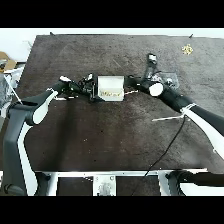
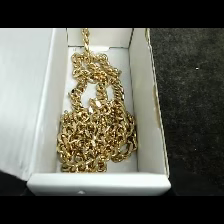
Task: Fold the box and place the chain.
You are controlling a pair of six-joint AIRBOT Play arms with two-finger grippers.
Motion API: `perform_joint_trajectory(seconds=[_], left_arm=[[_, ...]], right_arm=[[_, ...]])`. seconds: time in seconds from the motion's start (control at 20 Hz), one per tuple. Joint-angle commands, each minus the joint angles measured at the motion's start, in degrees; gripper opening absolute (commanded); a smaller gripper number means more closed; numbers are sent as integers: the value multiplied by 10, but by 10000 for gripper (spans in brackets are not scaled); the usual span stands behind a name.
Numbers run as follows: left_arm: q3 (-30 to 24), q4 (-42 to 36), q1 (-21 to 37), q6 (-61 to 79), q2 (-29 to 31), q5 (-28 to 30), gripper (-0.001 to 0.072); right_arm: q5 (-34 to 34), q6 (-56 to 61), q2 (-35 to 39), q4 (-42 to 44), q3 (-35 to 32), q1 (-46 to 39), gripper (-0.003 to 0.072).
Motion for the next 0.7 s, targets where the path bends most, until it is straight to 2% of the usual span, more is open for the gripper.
perform_joint_trajectory(seconds=[0.0, 0.1, 0.2, 0.55, 0.6, 0.65], left_arm=[[0, 0, 0, 0, 0, 0, 274], [0, 0, 0, 0, 0, 0, 274], [0, 0, 0, 0, 0, 0, 275], [0, 0, 0, 0, 0, 0, 274], [0, 0, 0, 0, 0, 0, 274], [0, 0, 0, 0, 0, 0, 274]], right_arm=[[23, 40, -8, 4, -35, -100, 338], [31, 42, -31, 26, -35, -128, 340], [21, 43, -52, 29, -30, -133, 407], [19, 43, -119, 72, 23, -133, 385], [18, 43, -129, 75, 29, -133, 369], [18, 43, -138, 81, 34, -133, 255]])
